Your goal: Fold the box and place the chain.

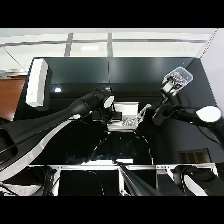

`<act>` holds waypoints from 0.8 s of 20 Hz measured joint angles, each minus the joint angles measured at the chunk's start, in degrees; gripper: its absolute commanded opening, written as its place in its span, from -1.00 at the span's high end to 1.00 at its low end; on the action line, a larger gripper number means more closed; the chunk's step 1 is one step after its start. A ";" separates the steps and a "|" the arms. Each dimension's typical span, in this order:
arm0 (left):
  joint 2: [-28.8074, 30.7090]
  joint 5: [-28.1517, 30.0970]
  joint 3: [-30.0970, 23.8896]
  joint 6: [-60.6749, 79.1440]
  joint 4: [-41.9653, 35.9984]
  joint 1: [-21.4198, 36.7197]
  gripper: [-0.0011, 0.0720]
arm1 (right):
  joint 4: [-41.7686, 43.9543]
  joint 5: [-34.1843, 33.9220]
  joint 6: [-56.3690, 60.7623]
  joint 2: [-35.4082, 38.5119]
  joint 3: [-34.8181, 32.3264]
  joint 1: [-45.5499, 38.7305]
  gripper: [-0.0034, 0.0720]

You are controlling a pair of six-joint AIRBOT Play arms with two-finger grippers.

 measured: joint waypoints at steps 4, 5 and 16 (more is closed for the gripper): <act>0.00 0.00 0.00 0.00 0.00 0.00 0.91 | 3.26 6.97 9.18 7.85 6.38 -0.44 0.87; 0.00 0.00 0.00 0.00 0.00 0.00 0.90 | 5.73 8.26 10.38 8.87 8.15 -0.48 0.87; 0.00 0.00 0.00 0.00 -0.55 0.00 0.90 | 33.05 9.03 12.09 10.86 15.15 -0.55 0.87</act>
